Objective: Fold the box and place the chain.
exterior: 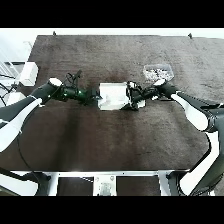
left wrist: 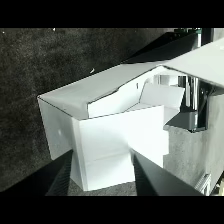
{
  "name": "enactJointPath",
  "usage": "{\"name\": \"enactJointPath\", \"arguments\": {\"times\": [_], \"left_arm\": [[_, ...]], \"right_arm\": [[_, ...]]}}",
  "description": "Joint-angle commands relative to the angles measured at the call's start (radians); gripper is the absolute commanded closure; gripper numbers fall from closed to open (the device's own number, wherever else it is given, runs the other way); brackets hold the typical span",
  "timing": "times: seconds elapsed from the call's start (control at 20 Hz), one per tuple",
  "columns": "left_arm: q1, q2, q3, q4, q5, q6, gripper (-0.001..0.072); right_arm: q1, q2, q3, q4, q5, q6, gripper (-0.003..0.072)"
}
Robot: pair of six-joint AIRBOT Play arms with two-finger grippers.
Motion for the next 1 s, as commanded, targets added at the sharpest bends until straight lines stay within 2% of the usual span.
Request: {"name": "enactJointPath", "arguments": {"times": [0.0, 0.2, 0.3, 0.55, 0.95], "left_arm": [[-0.003, 0.0, 0.002, 0.001, 0.0, -0.026, 0.0251], [-0.024, 0.0, 0.018, 0.035, 0.01, -0.088, 0.0254], [-0.043, 0.0, 0.043, 0.109, 0.015, -0.161, 0.0293], [-0.092, 0.0, 0.113, 0.322, 0.019, -0.341, 0.0293], [-0.156, -0.001, 0.154, 0.457, 0.064, -0.512, 0.0293]], "right_arm": [[0.001, 0.0, 0.0, 0.0, 0.0, 0.0, 0.009], [0.001, 0.0, 0.0, 0.0, 0.0, 0.0, 0.009], [0.001, 0.0, 0.0, 0.0, 0.0, 0.0, 0.009], [0.001, 0.0, 0.0, 0.0, 0.0, 0.0, 0.009], [0.001, 0.0, 0.0, 0.0, 0.0, 0.0, 0.009]]}}
